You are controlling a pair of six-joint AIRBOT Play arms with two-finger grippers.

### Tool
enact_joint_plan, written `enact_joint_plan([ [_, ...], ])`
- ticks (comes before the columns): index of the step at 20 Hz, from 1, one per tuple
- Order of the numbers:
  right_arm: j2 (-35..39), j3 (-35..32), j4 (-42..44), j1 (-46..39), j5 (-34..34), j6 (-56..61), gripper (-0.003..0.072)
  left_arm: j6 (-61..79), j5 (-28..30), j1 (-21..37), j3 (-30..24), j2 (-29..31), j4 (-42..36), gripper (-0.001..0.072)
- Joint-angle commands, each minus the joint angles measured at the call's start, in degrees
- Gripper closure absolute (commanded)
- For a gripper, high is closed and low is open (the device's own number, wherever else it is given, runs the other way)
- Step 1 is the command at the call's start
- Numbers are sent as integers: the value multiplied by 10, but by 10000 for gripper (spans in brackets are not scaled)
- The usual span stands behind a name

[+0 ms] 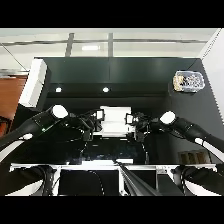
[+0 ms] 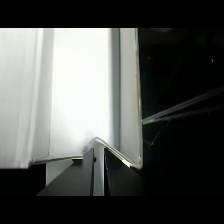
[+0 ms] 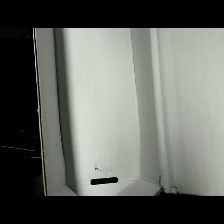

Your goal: Fold the box and place the chain.

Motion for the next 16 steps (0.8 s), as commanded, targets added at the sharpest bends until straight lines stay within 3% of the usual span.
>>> enact_joint_plan([
  [1,0,0,0,0,0,0,491,1,3,-6,0,-20,-58,623],
  [5,0,0,0,0,0,0,491,1,5,-7,0,-37,-56,624],
  [6,0,0,0,0,0,0,491,1,5,-7,0,-36,-56,580],
  [7,0,0,0,0,0,0,491,1,6,-7,0,-36,-56,392],
  [8,0,0,0,0,0,0,491,1,6,-7,0,-36,-55,344],
  [10,0,0,0,0,0,0,491,0,12,-7,0,-36,-55,350],
  [11,0,0,0,0,-1,0,491,-4,21,-7,0,-36,-55,444],
  [13,0,0,0,0,-2,2,491,-5,23,-7,0,-36,-55,380],
  [15,0,0,0,0,-2,2,491,-5,20,-7,0,-35,-51,487],
  [16,0,0,0,0,-2,2,491,-5,20,-7,0,-35,-51,362],
])
